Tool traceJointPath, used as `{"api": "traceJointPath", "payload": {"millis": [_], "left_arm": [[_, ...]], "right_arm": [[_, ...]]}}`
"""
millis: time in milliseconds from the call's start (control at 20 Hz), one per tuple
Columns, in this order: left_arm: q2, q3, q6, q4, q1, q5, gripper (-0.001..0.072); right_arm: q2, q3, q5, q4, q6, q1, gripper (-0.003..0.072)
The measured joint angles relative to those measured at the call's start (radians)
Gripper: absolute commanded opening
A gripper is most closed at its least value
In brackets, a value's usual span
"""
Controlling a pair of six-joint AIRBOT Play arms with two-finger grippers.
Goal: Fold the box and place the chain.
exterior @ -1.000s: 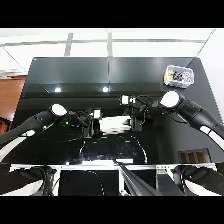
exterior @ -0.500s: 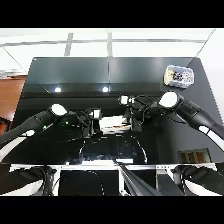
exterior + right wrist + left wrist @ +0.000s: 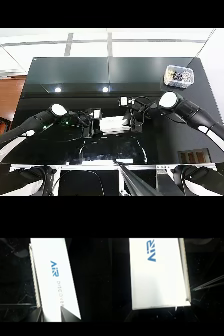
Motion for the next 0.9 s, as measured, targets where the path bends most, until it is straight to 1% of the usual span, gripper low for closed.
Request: {"api": "traceJointPath", "payload": {"millis": [500,650,750,800,850,900], "left_arm": [[0.0,0.0,0.0,0.0,0.0,0.002,0.0345],[0.0,0.0,0.0,0.0,0.0,0.002,0.0345],[0.0,0.0,0.0,0.001,0.0,0.0,0.0345],[0.0,0.0,0.0,0.001,0.0,0.0,0.0345],[0.0,0.0,0.0,0.001,0.0,0.0,0.0345],[0.0,0.0,0.0,0.0,0.0,0.0,0.0345]], "right_arm": [[0.0,-0.023,0.002,-0.012,0.027,0.0,0.0278],[0.005,-0.025,0.005,-0.013,0.062,-0.001,0.0277],[0.023,-0.008,0.03,-0.011,0.112,-0.011,0.0276],[0.035,0.003,0.046,-0.008,0.148,-0.021,0.02],[0.05,0.014,0.069,-0.008,0.196,-0.035,0.0065],[0.064,0.021,0.095,-0.002,0.268,-0.053,0.0005]]}}
